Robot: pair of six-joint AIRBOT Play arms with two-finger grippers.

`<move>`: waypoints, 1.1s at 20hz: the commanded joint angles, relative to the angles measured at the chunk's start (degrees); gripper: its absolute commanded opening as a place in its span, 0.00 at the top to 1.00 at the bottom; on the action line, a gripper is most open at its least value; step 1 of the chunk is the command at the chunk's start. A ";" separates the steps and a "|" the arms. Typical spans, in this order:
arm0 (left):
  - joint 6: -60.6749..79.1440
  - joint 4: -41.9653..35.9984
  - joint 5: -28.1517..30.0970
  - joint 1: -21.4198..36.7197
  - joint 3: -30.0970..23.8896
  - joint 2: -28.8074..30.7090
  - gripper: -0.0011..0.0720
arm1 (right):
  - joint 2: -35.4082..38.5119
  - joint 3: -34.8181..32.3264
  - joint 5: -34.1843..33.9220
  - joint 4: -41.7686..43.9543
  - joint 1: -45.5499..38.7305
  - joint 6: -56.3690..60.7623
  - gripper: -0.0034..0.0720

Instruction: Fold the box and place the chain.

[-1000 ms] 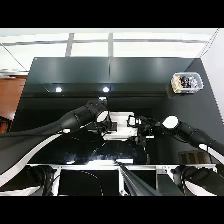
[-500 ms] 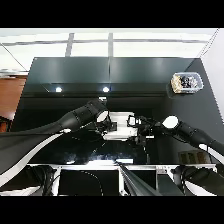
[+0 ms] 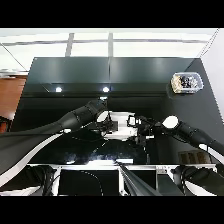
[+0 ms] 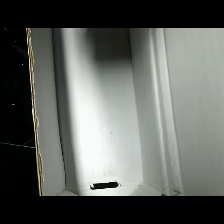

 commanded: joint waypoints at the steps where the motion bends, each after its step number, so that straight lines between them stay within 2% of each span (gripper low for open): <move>1: -0.04 0.24 -0.09 0.04 0.17 -0.02 0.51 | 0.00 0.02 0.02 0.00 -0.04 0.00 0.33; 3: -0.02 0.24 0.02 0.04 0.17 0.00 0.94 | 0.00 0.02 0.04 0.00 -0.04 0.00 0.33; 7: 0.02 0.44 -0.02 0.04 0.17 0.00 0.95 | 0.22 0.04 0.61 -0.39 -0.07 0.72 0.32; 8: 0.02 0.44 -0.02 0.04 0.17 0.00 0.95 | 0.66 0.04 0.68 -0.42 -0.07 2.08 0.16; 9: 0.02 0.44 -0.11 0.13 0.17 0.00 0.95 | 1.46 0.15 1.55 -0.48 -0.07 2.64 0.09; 11: 0.00 0.33 -0.31 0.24 0.22 0.02 0.95 | 4.17 0.17 3.23 -1.68 -0.15 4.15 0.09; 16: 0.20 0.28 -0.76 0.35 0.28 0.20 0.95 | 9.75 0.17 5.18 -14.05 -0.24 8.79 0.09; 22: -0.68 3.72 -3.50 0.13 0.28 0.35 0.95 | 9.68 0.15 4.90 -15.21 -0.13 8.48 0.09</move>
